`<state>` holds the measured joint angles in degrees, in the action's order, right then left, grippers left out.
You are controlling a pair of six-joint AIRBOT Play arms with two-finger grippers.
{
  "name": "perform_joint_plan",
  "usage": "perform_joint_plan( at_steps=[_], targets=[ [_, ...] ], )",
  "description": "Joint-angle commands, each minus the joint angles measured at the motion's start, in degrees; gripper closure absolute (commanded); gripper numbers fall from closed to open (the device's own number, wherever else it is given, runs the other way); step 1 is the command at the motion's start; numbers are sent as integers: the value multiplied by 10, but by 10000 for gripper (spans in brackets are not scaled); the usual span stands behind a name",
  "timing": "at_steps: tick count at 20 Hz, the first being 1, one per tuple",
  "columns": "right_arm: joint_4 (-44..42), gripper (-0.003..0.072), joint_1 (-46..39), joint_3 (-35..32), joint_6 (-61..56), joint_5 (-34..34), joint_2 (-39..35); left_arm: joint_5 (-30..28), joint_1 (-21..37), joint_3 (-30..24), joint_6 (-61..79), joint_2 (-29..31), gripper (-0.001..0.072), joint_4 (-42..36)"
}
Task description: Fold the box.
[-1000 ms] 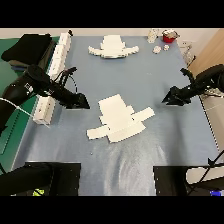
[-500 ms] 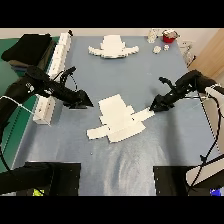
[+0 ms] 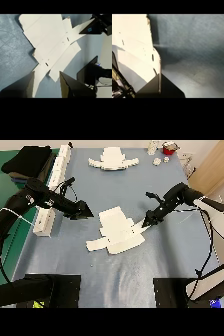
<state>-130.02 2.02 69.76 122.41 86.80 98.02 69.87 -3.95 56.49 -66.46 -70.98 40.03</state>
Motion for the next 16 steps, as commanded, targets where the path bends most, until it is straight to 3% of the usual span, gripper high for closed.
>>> perform_joint_plan(
  at_steps=[1, 4, 5, 9, 12, 16],
  targets=[
    [-11, 681, 27, 0, 2, 17, -7, -3, 0, 0, 9, 0, 241, 0],
    [-18, 682, 38, -13, 0, 3, -51, -2, 0, 0, 29, 2, 274, -1],
    [-24, 682, 38, -30, -2, -17, -78, 2, 1, 0, 37, 6, 370, 0],
    [-27, 682, 49, -182, -35, -139, -239, 24, 1, -20, 55, 46, 371, 2],
    [-23, 682, 55, -329, -84, -225, -374, 16, 1, -98, 62, 121, 370, 2],
    [-8, 681, 55, -443, -126, -263, -475, -94, 1, -212, 75, 193, 366, 12]
  ],
)
